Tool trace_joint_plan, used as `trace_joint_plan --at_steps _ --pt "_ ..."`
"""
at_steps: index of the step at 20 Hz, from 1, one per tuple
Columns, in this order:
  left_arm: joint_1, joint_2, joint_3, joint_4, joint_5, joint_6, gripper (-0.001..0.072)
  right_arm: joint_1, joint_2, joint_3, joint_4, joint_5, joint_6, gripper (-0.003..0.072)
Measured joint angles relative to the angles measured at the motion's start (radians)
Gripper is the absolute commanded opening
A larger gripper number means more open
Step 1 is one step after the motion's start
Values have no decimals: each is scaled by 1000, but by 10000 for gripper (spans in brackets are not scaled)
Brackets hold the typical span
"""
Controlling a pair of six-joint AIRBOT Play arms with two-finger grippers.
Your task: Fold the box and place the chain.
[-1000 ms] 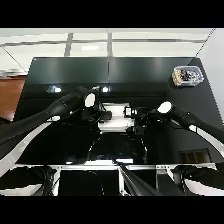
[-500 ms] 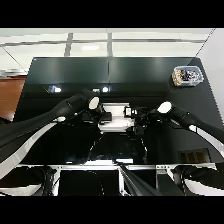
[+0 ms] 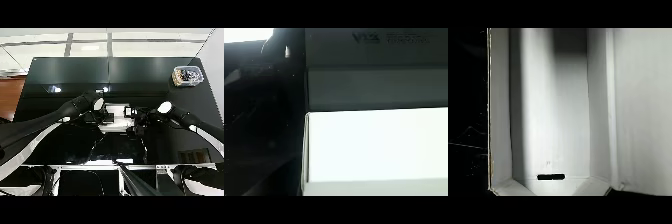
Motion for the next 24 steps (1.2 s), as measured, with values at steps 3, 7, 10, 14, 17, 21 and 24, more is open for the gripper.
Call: trace_joint_plan --at_steps 3,7,10,14,17,21,24 --pt "0 0 7 9 -4 -1 228 0 0 0 1 0 1 302" --pt "0 2 10 16 -23 -2 228 0 0 0 1 0 0 301" --pt "7 4 10 16 -38 -2 215 0 0 0 0 0 0 301" --pt "14 5 11 12 -44 -12 27 0 0 0 0 0 0 301" --pt "15 5 11 11 -43 -17 250 0 0 0 0 0 0 301" --pt "16 5 11 7 -39 -23 236 0 0 0 0 0 0 301" --pt "16 5 11 7 -44 -24 27 0 0 0 0 0 -1 301"
